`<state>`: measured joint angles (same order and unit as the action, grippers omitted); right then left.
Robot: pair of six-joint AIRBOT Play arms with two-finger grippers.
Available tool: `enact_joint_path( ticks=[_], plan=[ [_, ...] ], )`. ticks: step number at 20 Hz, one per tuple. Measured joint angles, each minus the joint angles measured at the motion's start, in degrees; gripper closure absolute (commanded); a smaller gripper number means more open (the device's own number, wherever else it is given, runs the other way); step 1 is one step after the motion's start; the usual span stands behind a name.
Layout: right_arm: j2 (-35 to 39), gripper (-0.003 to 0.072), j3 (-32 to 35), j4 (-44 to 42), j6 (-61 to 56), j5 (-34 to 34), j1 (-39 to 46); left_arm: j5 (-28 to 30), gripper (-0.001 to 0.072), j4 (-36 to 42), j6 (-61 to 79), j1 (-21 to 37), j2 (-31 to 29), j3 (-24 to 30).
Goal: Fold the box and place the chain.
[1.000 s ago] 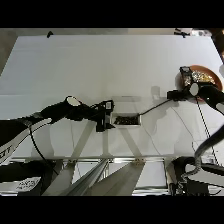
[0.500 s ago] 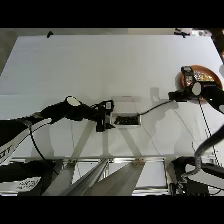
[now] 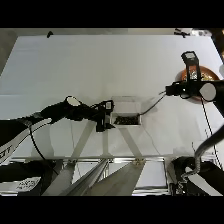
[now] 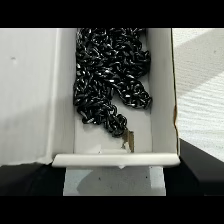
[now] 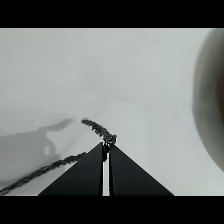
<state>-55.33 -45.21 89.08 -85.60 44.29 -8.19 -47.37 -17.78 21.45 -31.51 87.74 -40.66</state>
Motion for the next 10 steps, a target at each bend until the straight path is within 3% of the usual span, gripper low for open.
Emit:
enact_joint_path(
  ticks=[10],
  plan=[
    [17.2,0.0674,0.0,-3.8,-2.3,1.1,-19.1,0.0,0.0316,0.0,0.0,0.0,0.0,0.0]
  ],
)
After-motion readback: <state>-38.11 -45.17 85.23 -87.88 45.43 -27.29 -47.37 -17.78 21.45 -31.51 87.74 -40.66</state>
